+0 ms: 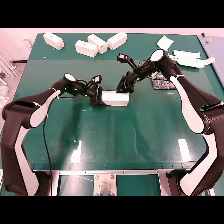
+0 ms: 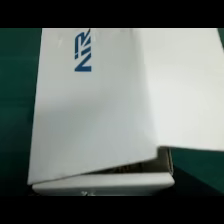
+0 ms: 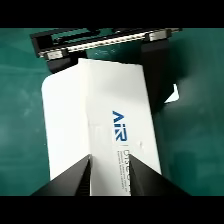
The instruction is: Fold the box and place the chain.
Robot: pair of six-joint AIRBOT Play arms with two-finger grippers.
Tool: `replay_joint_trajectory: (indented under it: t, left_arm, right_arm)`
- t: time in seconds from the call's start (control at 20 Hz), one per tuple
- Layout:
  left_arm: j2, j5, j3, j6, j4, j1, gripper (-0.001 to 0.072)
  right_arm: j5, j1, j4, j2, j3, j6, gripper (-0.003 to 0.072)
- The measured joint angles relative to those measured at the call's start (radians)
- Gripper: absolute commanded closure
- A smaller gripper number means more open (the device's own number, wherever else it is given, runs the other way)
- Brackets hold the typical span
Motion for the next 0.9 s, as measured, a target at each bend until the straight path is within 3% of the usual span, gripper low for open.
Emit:
replay_joint_trajectory:
  t: [0.05, 0.15, 0.3, 0.45, 0.55, 0.8, 0.9]
  left_arm:
    - [0.000, 0.001, 0.000, -0.001, 0.000, 0.000, 0.0300]
    - [0.000, 0.002, 0.000, -0.001, 0.000, 0.000, 0.0299]
    - [0.000, 0.003, 0.000, -0.002, -0.001, 0.000, 0.0299]
    - [0.000, 0.003, 0.000, -0.002, -0.001, 0.000, 0.0299]
    - [0.000, 0.003, 0.000, -0.002, -0.001, 0.000, 0.0299]
    - [0.000, 0.007, 0.000, -0.004, -0.002, 0.000, 0.0300]
    - [0.000, 0.006, 0.000, -0.004, -0.002, 0.000, 0.0299]
  right_arm:
    - [0.008, -0.001, 0.000, 0.000, -0.001, 0.000, 0.0378]
    - [0.023, -0.005, 0.001, 0.000, -0.003, 0.000, 0.0295]
    - [0.042, -0.014, 0.007, 0.004, -0.003, 0.000, 0.0297]
    - [0.054, -0.015, 0.014, 0.005, -0.003, 0.000, 0.0325]
    - [0.050, -0.017, 0.013, -0.003, -0.005, 0.000, 0.0387]
    - [0.014, -0.017, 0.001, -0.013, -0.006, -0.001, 0.0384]
    - [0.008, -0.017, -0.002, -0.015, -0.006, -0.004, 0.0416]
